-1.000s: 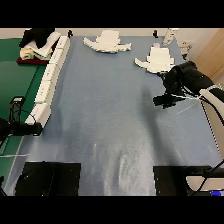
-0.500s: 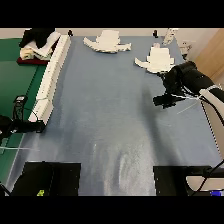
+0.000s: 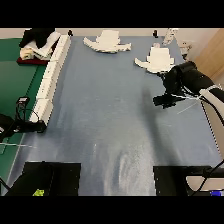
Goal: Fold the box.
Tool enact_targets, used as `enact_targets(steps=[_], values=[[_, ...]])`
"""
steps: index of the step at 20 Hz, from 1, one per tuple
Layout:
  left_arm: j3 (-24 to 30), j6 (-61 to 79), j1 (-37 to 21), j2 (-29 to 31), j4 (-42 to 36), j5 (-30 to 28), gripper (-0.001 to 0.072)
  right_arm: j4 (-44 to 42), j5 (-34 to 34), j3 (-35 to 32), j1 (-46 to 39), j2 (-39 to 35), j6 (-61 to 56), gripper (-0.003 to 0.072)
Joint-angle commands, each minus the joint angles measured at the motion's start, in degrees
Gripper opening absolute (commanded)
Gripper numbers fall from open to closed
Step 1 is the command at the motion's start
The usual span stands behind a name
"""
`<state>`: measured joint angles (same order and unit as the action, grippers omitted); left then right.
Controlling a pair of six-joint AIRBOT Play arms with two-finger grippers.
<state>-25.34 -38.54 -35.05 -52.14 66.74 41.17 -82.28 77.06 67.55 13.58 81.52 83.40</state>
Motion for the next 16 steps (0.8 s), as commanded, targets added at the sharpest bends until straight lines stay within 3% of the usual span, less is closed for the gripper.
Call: enact_targets(steps=[1,7,8,10,13,16], values=[[0.0,0.17,-0.04,-0.31,0.07,-0.2,0.053,0.0,-0.02,0.04,0.07,0.02,0.0,0.0022],[-0.02,0.17,-0.04,-0.28,0.09,-0.2,0.0534,0.0,-0.02,0.04,0.07,0.02,0.0,0.0022],[-0.02,0.15,-0.04,-0.26,0.11,0.0,0.0677,0.0,-0.02,0.04,0.07,0.02,0.0,0.0021],[-0.42,-0.46,-0.04,-0.28,0.17,1.4,0.0699,0.0,-0.02,0.04,0.07,0.02,0.0,0.0021],[-2.84,-0.52,-0.04,-0.17,1.79,8.44,0.07,0.0,-0.02,0.04,0.07,0.02,0.0,0.0022],[-7.39,-8.28,-0.04,1.42,10.86,20.65,0.0699,0.0,-0.02,0.04,0.07,0.02,0.0,0.0021]])
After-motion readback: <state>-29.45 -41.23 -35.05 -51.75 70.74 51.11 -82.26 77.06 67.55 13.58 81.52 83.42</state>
